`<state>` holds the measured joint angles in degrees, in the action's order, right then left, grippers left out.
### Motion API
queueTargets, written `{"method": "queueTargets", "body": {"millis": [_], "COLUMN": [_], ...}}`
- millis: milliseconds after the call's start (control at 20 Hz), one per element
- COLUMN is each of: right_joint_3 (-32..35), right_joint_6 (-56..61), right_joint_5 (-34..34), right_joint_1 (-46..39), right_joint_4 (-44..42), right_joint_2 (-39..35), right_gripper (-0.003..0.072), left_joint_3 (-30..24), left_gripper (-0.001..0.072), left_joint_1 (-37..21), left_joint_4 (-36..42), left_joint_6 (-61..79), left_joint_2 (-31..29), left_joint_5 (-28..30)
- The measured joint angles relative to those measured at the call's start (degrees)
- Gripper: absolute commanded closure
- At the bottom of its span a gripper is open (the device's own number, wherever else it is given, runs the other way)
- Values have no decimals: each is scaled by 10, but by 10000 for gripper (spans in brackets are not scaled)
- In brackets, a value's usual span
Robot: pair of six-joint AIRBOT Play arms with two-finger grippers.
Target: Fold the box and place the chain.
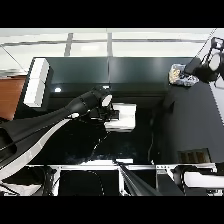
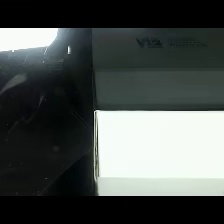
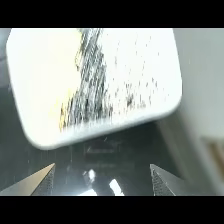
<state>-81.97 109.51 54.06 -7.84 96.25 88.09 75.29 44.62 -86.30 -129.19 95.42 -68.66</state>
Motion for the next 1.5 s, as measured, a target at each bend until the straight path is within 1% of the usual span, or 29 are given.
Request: {"method": "queueTargets", "body": {"millis": [150,200,300,350,450,650,700,750,800,850,900,950,1100,1200,1350,1500], "right_joint_3": [-170,-218,-290,-314,-342,-363,-366,-367,-368,-369,-369,-369,-369,-370,-369,-360], "right_joint_6": [20,33,61,78,106,135,137,139,140,140,138,128,83,41,-37,-115], "right_joint_5": [71,94,127,137,146,151,151,151,150,152,153,153,172,178,186,196], "right_joint_1": [-25,-31,-41,-45,-52,-63,-65,-66,-67,-68,-68,-69,-69,-68,-65,-59], "right_joint_4": [-38,-46,-52,-57,-60,-57,-54,-52,-52,-52,-52,-53,-65,-71,-75,-80], "right_joint_2": [137,174,235,257,285,320,327,331,335,339,341,342,334,305,236,147], "right_gripper": [-11,39,39,39,39,44,97,142,291,361,594,672,673,673,673,674], "left_joint_3": [0,0,0,0,0,0,0,0,0,0,0,0,0,0,0,0], "left_gripper": [686,686,686,686,686,686,685,686,686,686,686,686,686,686,686,686], "left_joint_1": [0,0,0,0,0,0,0,0,0,0,0,0,0,0,0,0], "left_joint_4": [0,0,0,0,0,0,0,0,0,0,0,0,0,0,0,0], "left_joint_6": [0,0,0,0,0,0,0,0,0,0,0,0,0,0,0,0], "left_joint_2": [0,0,0,0,0,0,0,0,0,0,0,0,0,0,0,0], "left_joint_5": [-6,-6,-8,-8,-8,-8,-8,-8,-8,-8,-8,-8,-8,-8,-7,-5]}}
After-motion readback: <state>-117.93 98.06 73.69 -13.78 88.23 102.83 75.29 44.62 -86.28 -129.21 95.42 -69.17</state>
